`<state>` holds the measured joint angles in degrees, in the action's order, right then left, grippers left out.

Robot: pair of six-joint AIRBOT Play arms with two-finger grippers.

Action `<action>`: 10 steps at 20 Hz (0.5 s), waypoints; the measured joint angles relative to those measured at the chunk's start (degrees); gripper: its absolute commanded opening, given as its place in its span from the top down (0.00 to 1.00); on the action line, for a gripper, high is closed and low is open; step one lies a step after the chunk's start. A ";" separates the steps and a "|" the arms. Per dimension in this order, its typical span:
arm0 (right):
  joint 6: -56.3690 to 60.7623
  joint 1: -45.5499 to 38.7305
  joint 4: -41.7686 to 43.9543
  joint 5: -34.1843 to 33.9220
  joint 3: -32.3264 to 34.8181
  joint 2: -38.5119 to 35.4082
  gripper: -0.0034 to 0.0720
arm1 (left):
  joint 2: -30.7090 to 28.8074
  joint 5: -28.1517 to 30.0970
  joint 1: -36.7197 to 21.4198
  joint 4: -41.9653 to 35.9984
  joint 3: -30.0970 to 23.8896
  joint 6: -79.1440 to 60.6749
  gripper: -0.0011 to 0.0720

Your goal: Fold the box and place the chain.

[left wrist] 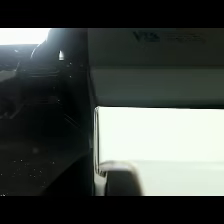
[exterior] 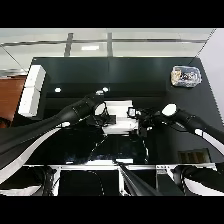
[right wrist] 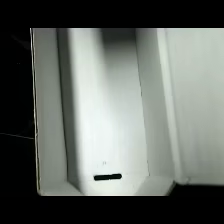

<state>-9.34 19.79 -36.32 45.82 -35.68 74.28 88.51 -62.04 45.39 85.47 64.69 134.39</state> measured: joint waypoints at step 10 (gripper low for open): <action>0.74 -0.11 -7.39 2.10 0.00 -5.42 0.64 | 0.00 -0.02 0.00 0.61 0.00 -1.49 0.95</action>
